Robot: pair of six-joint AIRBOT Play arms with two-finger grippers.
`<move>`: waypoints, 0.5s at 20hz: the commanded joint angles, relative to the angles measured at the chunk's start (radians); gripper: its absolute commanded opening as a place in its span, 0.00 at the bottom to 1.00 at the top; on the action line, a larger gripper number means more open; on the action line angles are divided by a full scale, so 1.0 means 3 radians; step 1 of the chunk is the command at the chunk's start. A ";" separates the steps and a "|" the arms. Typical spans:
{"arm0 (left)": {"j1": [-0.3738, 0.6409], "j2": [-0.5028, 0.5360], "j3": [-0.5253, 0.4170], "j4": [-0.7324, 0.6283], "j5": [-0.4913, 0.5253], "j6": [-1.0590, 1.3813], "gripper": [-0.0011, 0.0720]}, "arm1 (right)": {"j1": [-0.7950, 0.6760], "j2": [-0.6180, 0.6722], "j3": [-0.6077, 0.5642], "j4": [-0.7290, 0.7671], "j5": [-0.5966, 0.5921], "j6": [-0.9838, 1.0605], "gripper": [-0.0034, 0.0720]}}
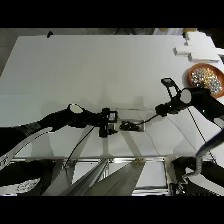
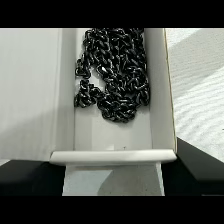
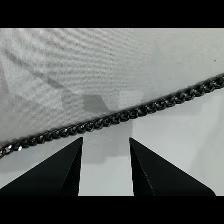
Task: Fold the box and place the chain.
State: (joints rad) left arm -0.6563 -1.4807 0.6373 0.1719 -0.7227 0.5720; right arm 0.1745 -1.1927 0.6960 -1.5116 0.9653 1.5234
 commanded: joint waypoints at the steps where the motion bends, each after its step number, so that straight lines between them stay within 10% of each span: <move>1: 0.0000 0.0001 0.0000 0.0001 0.0000 0.0000 0.20 | -0.0004 -0.0042 -0.0080 -0.0001 -0.0169 0.0058 0.47; 6: 0.0000 0.0001 0.0000 0.0001 0.0001 0.0001 0.20 | -0.0004 -0.0174 -0.0080 0.0004 -0.0217 0.0060 0.46; 10: 0.0000 0.0001 0.0000 0.0001 0.0001 0.0001 0.20 | -0.0004 -0.0187 -0.0080 0.0015 -0.0183 0.0057 0.17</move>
State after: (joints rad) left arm -0.6563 -1.4807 0.6373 0.1719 -0.7227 0.5720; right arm 0.1738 -1.2407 0.6735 -1.5002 0.9123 1.5406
